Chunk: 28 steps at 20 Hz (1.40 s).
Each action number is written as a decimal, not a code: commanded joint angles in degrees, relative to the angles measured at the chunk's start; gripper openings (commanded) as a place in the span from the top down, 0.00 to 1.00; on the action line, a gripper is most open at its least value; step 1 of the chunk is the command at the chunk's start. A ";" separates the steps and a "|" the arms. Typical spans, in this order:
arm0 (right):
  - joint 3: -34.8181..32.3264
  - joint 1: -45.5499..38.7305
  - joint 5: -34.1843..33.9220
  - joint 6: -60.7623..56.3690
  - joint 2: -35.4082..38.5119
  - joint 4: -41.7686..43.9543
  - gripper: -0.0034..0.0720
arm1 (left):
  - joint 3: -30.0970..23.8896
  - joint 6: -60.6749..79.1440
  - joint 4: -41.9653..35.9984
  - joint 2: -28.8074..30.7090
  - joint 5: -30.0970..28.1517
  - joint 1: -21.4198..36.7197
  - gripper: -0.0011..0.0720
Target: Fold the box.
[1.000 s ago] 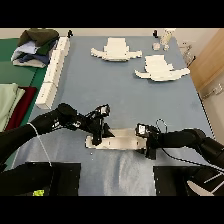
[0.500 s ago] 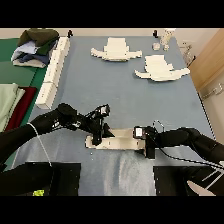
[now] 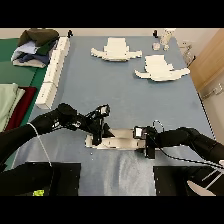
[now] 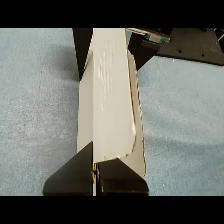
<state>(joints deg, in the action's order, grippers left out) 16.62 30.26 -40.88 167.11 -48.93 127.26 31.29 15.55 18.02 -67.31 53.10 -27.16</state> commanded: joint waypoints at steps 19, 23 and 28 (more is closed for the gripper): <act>-0.02 0.04 0.09 0.09 -0.04 -0.61 0.42 | 0.02 0.00 0.00 0.00 0.00 -0.02 0.97; -0.04 0.04 0.09 0.09 -0.04 -0.61 0.42 | 0.02 0.00 0.00 0.00 0.00 -0.02 0.97; -0.04 0.04 0.09 0.09 -0.04 -0.61 0.42 | 0.02 -0.02 -1.38 -0.02 -0.35 -0.02 0.97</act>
<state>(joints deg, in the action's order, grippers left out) 16.62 30.26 -40.80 167.22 -48.93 126.63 31.29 15.55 17.43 -67.31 53.06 -27.16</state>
